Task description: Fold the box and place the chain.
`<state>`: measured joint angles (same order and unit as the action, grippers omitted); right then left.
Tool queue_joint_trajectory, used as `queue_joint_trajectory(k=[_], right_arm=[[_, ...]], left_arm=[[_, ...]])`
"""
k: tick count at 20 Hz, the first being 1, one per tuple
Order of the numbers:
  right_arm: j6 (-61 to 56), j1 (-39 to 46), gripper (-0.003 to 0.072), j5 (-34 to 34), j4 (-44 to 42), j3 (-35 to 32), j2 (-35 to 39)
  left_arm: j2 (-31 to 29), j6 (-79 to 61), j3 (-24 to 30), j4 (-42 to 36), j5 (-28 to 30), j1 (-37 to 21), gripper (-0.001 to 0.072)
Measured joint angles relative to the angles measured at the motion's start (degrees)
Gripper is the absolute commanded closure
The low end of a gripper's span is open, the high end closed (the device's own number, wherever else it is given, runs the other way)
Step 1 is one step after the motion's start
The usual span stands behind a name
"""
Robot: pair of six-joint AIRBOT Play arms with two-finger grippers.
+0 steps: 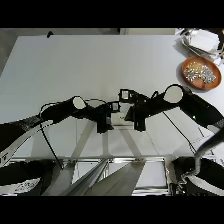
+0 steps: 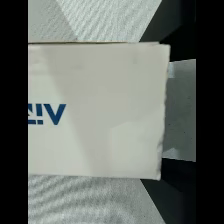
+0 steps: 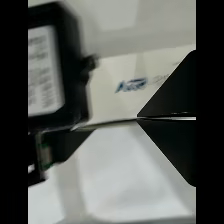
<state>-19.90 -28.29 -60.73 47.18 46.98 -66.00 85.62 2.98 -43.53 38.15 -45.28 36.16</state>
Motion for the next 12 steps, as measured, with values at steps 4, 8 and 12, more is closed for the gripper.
queue_joint_trajectory(k=[4,8,12], right_arm=[[10.01,2.84,0.067,0.2,-18.01,-4.59,0.15],[17.77,8.02,0.0674,1.05,-29.94,-11.15,0.15],[21.73,10.84,0.0674,1.7,-35.47,-14.75,-1.42]], left_arm=[[0.0,0.0,0.0,0.0,0.0,0.0,0.0394],[0.0,0.02,0.0,-0.02,0.0,0.0,0.0394],[0.0,0.02,0.0,-0.02,0.0,0.0,0.0394]])
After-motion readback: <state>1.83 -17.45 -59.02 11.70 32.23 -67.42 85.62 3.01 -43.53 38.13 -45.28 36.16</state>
